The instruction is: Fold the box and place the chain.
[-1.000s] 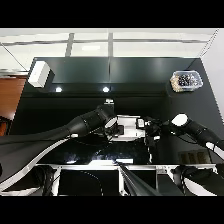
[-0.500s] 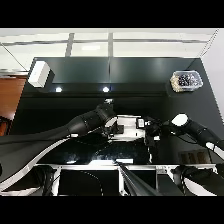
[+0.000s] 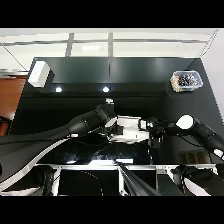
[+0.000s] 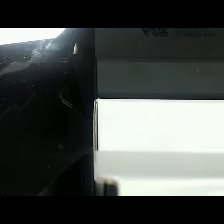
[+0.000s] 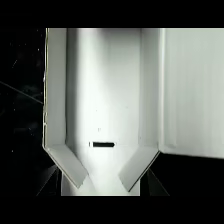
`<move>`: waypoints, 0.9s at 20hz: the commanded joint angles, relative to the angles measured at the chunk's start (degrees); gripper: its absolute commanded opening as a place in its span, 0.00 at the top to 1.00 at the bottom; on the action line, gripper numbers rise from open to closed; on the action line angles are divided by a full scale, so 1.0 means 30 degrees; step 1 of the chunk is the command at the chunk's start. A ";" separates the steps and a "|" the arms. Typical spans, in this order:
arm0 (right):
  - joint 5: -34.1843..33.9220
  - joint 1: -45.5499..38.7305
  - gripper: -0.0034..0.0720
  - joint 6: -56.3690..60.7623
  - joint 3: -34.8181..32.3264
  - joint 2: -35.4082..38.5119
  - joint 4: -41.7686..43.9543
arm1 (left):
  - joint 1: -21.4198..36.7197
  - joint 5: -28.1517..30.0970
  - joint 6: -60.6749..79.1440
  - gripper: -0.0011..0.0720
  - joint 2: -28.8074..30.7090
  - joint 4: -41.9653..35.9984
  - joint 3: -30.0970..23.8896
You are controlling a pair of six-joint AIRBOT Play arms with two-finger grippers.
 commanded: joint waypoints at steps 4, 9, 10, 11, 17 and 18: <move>-0.0015 0.0015 0.16 0.0189 0.0000 0.0248 0.0087 | 0.0015 0.0102 0.0051 0.95 0.0000 0.0029 0.0000; -0.0189 0.0022 0.64 0.0248 0.0000 0.0211 0.2426 | 0.0007 0.0087 0.0051 0.95 0.0000 0.0022 0.0000; -0.0189 0.0073 0.64 0.0546 0.0000 0.0204 0.3009 | 0.0007 0.0029 0.0051 0.95 0.0000 -0.0051 0.0000; -0.0335 0.0262 0.64 0.0801 0.0000 0.0189 0.3220 | 0.0015 0.0036 0.0051 0.95 0.0000 -0.0058 -0.0007; -0.1945 0.2098 0.64 0.2375 0.0000 -0.0408 0.3927 | 0.0007 0.0087 0.0044 0.95 0.0000 -0.0058 -0.0007; -0.2157 0.2091 0.64 0.2455 0.0000 -0.0415 0.3956 | 0.0007 0.0087 0.0044 0.95 0.0000 -0.0058 -0.0007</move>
